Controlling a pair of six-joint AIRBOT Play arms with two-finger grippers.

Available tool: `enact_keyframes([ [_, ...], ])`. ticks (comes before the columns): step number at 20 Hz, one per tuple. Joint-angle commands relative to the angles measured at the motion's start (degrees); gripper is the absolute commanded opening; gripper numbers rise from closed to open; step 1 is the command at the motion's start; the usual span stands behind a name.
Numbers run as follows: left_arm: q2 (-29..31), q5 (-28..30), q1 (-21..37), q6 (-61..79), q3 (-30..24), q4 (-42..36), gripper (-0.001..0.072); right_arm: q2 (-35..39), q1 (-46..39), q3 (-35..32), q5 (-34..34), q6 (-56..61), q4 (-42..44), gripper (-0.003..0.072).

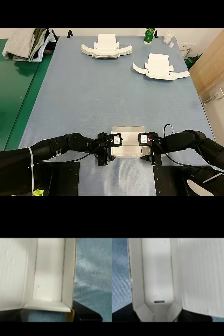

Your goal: Fold the box.

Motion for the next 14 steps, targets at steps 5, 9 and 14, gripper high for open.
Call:
enact_keyframes([
  [5,0.0,0.0,0.0,0.0,0.0,0.0,0.0449,0.0,0.0,0.1,-1.1,0.0,0.5,0.0599],
  [9,0.0,0.0,0.0,0.0,0.0,0.0,0.0449,0.0,0.0,0.1,-1.0,0.0,0.5,0.0599],
  [14,0.0,0.0,0.0,0.0,0.0,0.0,0.0449,0.0,0.0,0.1,-0.6,4.0,0.1,0.072],
])
